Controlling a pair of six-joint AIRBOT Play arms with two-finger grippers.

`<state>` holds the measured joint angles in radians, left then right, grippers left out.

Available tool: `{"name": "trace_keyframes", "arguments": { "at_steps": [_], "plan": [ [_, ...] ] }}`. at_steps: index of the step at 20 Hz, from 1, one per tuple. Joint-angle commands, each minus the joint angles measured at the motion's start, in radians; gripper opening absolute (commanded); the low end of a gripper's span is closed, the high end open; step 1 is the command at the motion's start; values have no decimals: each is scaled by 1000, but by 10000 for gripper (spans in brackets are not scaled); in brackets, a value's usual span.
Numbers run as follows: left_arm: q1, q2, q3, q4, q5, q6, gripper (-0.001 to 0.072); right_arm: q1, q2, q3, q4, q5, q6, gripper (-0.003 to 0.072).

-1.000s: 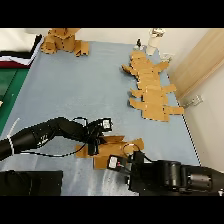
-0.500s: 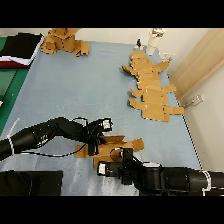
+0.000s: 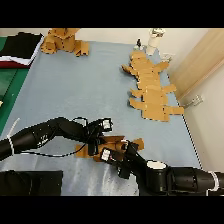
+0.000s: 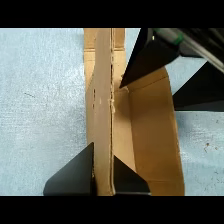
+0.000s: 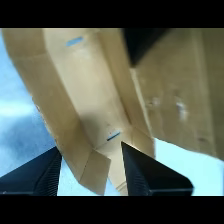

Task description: Fold the box.

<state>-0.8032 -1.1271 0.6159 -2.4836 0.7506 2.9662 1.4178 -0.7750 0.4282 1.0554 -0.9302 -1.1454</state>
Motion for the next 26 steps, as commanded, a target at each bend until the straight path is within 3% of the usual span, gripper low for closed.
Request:
{"name": "trace_keyframes", "arguments": {
  "at_steps": [1,4,5,10,16,21,26],
  "plan": [
    [0,1,0,0,0,0,15,0,22,4,-23,-21,80,543],
    [0,1,0,0,0,0,15,0,22,4,-22,-22,76,578],
    [0,1,0,0,0,0,15,0,23,4,-21,-33,40,720],
    [0,1,0,0,0,0,15,-6,52,5,0,-51,-152,720],
    [-1,1,0,0,0,0,15,-10,128,-7,-15,-147,-164,719],
    [-1,1,0,0,0,0,15,-127,159,-34,15,-18,-280,719],
    [-1,1,0,0,0,0,15,-312,158,-43,300,151,-674,719]
  ]
}}
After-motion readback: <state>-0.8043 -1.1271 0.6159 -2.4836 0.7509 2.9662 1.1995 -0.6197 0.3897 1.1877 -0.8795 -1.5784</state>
